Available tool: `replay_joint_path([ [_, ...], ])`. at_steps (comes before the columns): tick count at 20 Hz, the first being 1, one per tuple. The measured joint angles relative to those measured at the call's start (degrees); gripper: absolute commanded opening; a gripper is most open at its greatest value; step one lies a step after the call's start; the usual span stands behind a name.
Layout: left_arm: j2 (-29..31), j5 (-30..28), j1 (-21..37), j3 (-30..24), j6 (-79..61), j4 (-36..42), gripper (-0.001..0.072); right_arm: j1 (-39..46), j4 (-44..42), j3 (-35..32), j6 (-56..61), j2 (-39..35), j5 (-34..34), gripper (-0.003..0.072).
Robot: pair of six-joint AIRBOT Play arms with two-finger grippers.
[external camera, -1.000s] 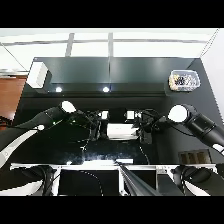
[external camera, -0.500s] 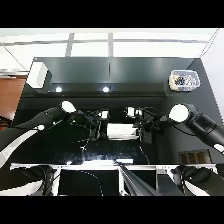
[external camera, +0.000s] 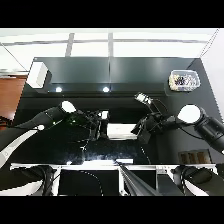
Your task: Fold the box and place the chain.
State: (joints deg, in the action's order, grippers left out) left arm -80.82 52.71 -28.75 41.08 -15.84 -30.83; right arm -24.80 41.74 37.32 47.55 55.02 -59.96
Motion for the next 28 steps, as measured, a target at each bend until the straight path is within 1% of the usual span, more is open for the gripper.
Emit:
replay_joint_path([
  [4,0.0,0.0,0.0,0.0,0.0,0.0,0.0402,0.8,-13.0,-5.0,5.9,1.6,3.0,0.001],
  [7,0.0,0.0,0.0,0.0,0.0,0.0,0.0402,1.0,-17.5,-6.5,9.2,4.0,6.3,0.001],
  [10,0.0,0.0,0.0,0.0,0.0,0.0,0.0402,1.1,-18.4,-7.1,11.6,6.7,8.6,0.001],
  [15,0.0,0.0,0.0,0.0,0.0,0.0,0.0402,1.1,-17.0,-7.4,13.8,9.4,9.8,0.001],
  [22,0.0,0.0,0.0,0.0,0.0,0.0,0.0402,1.1,-16.2,-7.3,13.5,9.9,10.4,0.001],
  [25,0.0,0.0,0.1,0.0,0.2,0.0,0.0404,2.4,-14.7,-5.0,12.5,8.2,8.5,0.001],
  [26,0.0,0.0,0.2,0.0,0.1,-0.2,0.0462,3.2,-14.4,-3.8,13.1,6.9,6.7,0.001],
  [27,0.2,0.1,0.3,0.0,0.2,-0.5,0.062,4.5,-13.2,-2.4,14.1,5.3,4.6,0.001],
  [28,0.3,0.2,0.4,0.0,0.2,-0.9,0.0697,6.0,-11.7,-1.1,14.9,3.4,3.0,0.001],
])
